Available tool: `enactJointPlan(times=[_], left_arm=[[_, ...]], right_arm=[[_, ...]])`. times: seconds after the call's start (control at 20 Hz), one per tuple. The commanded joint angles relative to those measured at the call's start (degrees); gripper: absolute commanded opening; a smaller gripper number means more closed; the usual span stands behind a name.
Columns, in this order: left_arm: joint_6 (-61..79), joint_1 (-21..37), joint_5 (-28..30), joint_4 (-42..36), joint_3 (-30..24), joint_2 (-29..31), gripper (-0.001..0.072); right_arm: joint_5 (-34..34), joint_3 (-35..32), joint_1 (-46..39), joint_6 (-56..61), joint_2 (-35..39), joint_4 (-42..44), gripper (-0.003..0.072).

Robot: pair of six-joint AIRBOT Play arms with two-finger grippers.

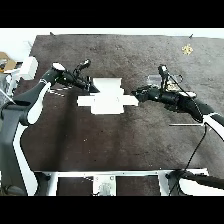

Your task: Fold the box and place the chain.

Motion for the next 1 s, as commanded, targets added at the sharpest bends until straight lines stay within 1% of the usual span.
enactJointPlan(times=[0.0,0.3,0.4,0.55,0.65,0.95], left_arm=[[5.9,0.0,3.9,0.0,0.1,0.0,0.0010],[7.5,0.0,4.7,0.5,-0.3,-1.4,0.0010],[7.9,0.0,4.6,2.4,-0.4,-2.0,0.0010],[8.8,0.0,5.0,2.9,-0.4,-2.3,0.0010],[8.8,0.0,5.6,4.5,-0.4,-2.3,0.0010],[8.8,0.0,5.7,5.6,-0.4,-2.3,0.0011]], right_arm=[[1.6,0.0,-0.3,-0.2,0.5,-2.5,0.0454],[1.6,0.0,-0.3,-0.2,0.5,-6.2,0.0454],[1.6,0.0,-0.3,-0.4,0.5,-6.5,0.0454],[1.6,0.0,-0.2,-4.0,0.5,-7.0,0.0455],[1.1,0.0,0.7,-5.9,0.5,-7.1,0.0455],[-3.7,0.0,4.9,-14.5,0.5,-7.6,0.0457]])
